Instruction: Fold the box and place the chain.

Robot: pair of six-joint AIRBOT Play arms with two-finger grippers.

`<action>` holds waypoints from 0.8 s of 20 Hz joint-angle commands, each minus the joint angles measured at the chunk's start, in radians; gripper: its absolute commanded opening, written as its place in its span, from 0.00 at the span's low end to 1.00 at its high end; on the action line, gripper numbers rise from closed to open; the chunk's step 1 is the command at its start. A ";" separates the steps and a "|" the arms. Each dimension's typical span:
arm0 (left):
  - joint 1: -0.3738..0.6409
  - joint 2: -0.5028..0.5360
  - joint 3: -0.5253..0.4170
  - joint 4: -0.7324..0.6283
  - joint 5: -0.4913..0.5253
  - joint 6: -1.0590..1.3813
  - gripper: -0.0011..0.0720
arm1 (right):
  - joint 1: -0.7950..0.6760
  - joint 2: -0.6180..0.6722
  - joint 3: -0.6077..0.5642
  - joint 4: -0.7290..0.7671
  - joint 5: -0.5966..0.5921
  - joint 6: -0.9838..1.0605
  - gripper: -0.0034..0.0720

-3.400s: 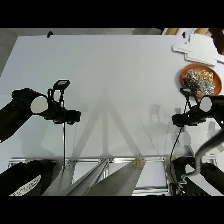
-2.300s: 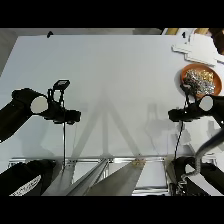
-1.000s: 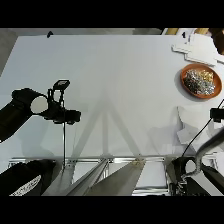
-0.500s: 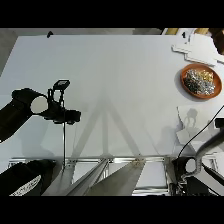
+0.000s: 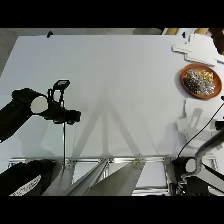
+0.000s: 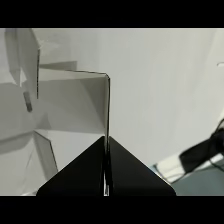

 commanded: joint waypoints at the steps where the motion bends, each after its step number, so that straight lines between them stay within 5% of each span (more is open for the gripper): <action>1: -0.001 -0.001 0.000 0.000 0.000 0.000 0.39 | 0.041 0.042 0.000 0.066 0.061 0.038 0.06; 7: -0.001 -0.001 0.000 0.000 0.000 0.000 0.39 | 0.349 0.260 -0.001 0.450 0.066 0.013 0.06; 11: -0.001 -0.001 0.000 0.000 0.000 0.000 0.39 | 0.498 0.436 -0.071 0.753 -0.106 0.013 0.06; 16: -0.001 -0.001 0.000 0.006 0.054 0.000 0.39 | 0.755 0.549 -0.296 0.897 -0.311 0.074 0.06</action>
